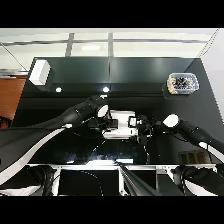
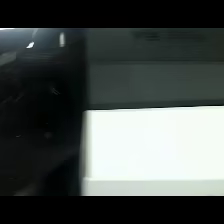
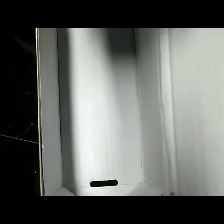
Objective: Fold the box and place the chain.
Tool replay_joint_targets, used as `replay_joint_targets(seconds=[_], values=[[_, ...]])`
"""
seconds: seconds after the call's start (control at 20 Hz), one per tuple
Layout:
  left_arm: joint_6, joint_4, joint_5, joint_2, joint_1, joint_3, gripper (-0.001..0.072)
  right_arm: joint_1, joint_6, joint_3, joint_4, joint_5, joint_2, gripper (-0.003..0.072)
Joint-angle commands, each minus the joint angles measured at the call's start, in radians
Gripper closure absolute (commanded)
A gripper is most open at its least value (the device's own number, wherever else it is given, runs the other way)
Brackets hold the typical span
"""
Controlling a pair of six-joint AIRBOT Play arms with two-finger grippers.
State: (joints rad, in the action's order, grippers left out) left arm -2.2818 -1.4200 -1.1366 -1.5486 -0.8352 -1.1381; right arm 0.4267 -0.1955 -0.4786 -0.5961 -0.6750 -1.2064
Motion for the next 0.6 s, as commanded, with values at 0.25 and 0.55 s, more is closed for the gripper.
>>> replay_joint_targets(seconds=[0.25,0.55], values=[[-0.004,-0.012,-0.032,-0.017,0.0,-0.014,0.0313,-0.001,0.0,-0.001,0.0,0.0,0.0,0.0442],[-0.004,-0.024,-0.045,-0.026,0.0,-0.014,0.0304,0.0,0.0,-0.001,0.0,0.0,0.0,0.0441]])
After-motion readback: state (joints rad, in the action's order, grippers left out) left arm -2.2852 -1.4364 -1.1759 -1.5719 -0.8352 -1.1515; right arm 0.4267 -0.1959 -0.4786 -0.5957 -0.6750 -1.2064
